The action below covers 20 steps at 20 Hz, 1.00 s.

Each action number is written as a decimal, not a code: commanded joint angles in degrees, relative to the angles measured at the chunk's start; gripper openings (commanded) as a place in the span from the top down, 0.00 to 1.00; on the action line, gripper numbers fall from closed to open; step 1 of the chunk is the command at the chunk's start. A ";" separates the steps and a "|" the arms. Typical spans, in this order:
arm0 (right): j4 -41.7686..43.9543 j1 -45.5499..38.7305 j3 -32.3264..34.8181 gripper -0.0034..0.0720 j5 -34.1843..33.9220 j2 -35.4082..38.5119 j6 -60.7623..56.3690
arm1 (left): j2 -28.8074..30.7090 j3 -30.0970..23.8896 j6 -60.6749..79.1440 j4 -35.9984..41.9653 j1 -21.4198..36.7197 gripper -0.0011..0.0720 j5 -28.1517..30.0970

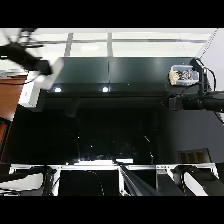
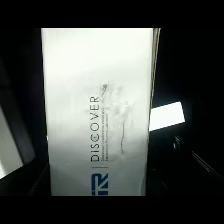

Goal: Fold the box and place the chain.

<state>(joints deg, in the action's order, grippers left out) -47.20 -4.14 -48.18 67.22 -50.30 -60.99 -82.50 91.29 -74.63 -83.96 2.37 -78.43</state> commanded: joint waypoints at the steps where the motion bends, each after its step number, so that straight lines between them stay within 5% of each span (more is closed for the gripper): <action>1: 0.00 -0.04 0.00 0.94 -0.85 0.02 -0.09 | 2.47 -2.03 -7.02 -0.96 12.66 0.59 -11.87; 9: 0.00 -0.04 0.00 0.94 -1.88 0.02 -0.07 | 5.64 -14.05 0.96 -0.94 28.15 0.59 -15.30; 15: -0.02 -0.04 0.00 0.94 -3.13 0.00 -0.07 | 12.44 -31.52 13.46 -0.52 33.51 0.59 -1.18; 20: 0.00 -0.04 0.00 0.94 -4.09 0.00 -0.07 | 12.44 -38.10 20.09 3.72 33.53 0.59 9.66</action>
